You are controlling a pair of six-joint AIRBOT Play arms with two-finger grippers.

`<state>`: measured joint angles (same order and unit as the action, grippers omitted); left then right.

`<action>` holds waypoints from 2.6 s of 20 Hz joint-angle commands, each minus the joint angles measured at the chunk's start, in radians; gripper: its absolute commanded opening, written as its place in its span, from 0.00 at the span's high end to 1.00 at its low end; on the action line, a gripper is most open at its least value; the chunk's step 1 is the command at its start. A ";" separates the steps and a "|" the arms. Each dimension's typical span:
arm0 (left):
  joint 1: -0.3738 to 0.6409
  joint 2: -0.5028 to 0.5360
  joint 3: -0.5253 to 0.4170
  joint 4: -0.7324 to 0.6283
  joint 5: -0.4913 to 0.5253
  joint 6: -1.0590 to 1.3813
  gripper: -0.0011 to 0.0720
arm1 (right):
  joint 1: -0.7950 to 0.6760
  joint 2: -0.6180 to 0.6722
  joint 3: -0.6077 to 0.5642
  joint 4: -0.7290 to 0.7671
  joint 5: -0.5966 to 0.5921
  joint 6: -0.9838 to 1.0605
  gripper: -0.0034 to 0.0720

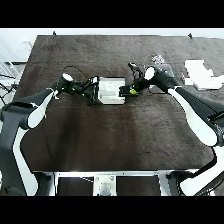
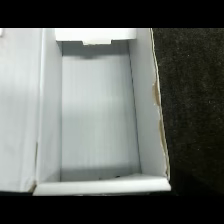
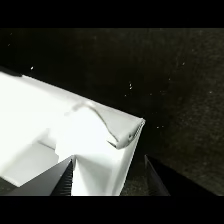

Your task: Fold the box and place the chain.

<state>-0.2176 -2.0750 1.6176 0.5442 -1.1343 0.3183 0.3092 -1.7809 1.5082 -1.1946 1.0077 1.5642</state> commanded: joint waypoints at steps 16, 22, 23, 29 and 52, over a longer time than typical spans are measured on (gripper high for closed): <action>0.000 0.000 0.001 0.000 0.000 0.000 0.49 | 0.083 -0.238 0.382 -0.314 0.340 0.286 0.30; 0.000 0.000 0.001 0.000 0.000 0.000 0.49 | 0.097 -0.238 0.392 -0.333 0.340 0.377 0.51; 0.000 0.000 0.001 0.000 0.000 0.000 0.49 | 0.103 -0.238 0.392 -0.336 0.337 0.394 0.51; 0.000 0.000 0.001 0.000 0.000 0.000 0.49 | 0.137 -0.238 0.392 -0.333 0.313 0.505 0.70; 0.000 0.000 0.001 0.000 0.000 0.000 0.49 | 0.136 -0.202 0.393 -0.336 0.339 0.494 0.34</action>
<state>-0.2176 -2.0750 1.6180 0.5430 -1.1332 0.3187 0.4461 -1.9934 1.9003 -1.5265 1.3270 2.0880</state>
